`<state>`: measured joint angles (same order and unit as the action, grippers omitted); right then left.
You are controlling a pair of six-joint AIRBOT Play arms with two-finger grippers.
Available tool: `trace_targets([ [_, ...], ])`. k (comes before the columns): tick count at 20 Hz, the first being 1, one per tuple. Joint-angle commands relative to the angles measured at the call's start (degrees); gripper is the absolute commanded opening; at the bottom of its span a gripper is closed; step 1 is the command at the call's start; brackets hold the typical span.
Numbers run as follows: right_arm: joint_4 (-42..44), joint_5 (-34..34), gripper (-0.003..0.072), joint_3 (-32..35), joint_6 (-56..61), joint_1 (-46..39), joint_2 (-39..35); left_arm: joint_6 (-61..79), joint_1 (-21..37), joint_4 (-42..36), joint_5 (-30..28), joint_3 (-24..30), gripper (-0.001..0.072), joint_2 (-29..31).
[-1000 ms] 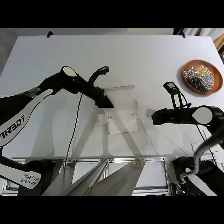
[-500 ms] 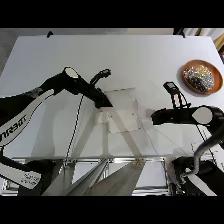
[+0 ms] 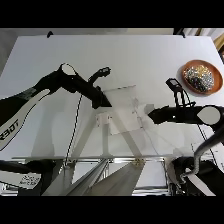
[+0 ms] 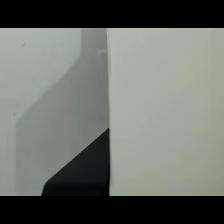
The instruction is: Fold the box and place the chain.
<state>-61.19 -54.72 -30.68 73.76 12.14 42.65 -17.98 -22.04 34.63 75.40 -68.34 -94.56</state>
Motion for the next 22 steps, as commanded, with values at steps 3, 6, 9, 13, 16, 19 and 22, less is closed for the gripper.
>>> trace_targets([
  [3, -0.09, -7.93, 0.0335, -1.75, 1.49, 0.04, -10.49, -2.93, -2.38, 6.97, 1.86, 0.02, 0.0002, 7.13],
  [6, -1.20, -13.20, 0.0334, -1.75, 1.51, 0.04, -17.57, -9.05, -5.27, 14.14, 2.32, 0.39, 0.0000, 10.01],
  [9, -4.00, -18.75, 0.0334, -1.75, 1.51, 0.04, -22.64, -9.27, -7.72, 14.19, -1.03, 3.76, -0.0002, 13.99],
  [13, -6.49, -24.59, 0.0334, -1.75, 1.49, 0.07, -25.99, -7.30, -10.78, 13.79, -10.47, 12.55, -0.0001, 22.32],
  [16, -5.46, -24.35, 0.0334, -1.75, 1.51, 0.04, -26.14, -0.63, -10.73, 7.98, -16.48, 19.04, 0.0000, 25.81],
  [19, -5.11, -22.56, 0.0334, -1.75, 1.51, 0.07, -26.14, 4.92, -11.26, 6.71, -16.52, 21.11, 0.0008, 23.89],
  [22, -3.26, -20.83, 0.0334, -1.73, 1.46, 0.07, -26.14, 6.64, -11.26, 7.39, -20.55, 21.11, 0.0009, 21.09],
])
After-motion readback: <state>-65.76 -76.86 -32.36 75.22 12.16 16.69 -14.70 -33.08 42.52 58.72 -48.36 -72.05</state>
